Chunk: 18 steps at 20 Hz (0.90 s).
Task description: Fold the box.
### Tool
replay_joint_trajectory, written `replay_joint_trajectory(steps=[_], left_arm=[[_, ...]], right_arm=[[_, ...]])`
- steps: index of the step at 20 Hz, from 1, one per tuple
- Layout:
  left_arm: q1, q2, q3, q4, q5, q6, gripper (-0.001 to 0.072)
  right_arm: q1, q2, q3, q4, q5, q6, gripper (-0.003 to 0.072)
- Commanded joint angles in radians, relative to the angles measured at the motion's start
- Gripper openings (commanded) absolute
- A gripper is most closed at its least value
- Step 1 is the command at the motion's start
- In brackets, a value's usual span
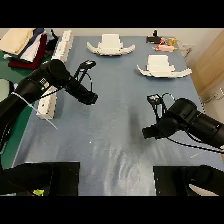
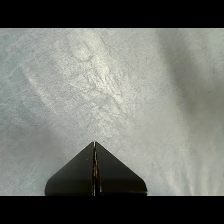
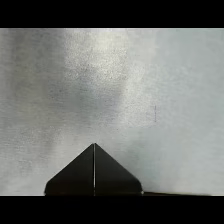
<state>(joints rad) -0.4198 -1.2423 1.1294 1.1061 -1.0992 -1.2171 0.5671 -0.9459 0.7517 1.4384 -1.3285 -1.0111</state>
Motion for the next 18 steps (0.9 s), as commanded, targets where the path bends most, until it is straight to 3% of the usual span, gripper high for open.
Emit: replay_joint_trajectory(steps=[1,6,11,14,18], left_arm=[[0.0,0.0,0.001,0.0,0.0,0.0,0.0016],[0.0,0.0,0.001,0.0,0.0,0.0,0.0016],[0.0,0.0,0.001,0.0,0.0,0.0,0.0016],[0.0,0.0,0.001,0.0,0.0,0.0,0.0016],[0.0,0.0,0.001,0.0,0.0,0.0,0.0016]], right_arm=[[0.0,0.0,0.001,-0.025,0.071,-0.001,0.0003],[0.0,0.0,0.001,0.043,0.082,0.002,0.0003],[-0.014,-0.002,0.003,0.066,0.197,0.077,0.0005],[-0.157,-0.023,0.066,0.017,0.203,0.065,0.0307],[-0.476,-0.13,0.26,0.042,0.204,-0.14,0.0311]])
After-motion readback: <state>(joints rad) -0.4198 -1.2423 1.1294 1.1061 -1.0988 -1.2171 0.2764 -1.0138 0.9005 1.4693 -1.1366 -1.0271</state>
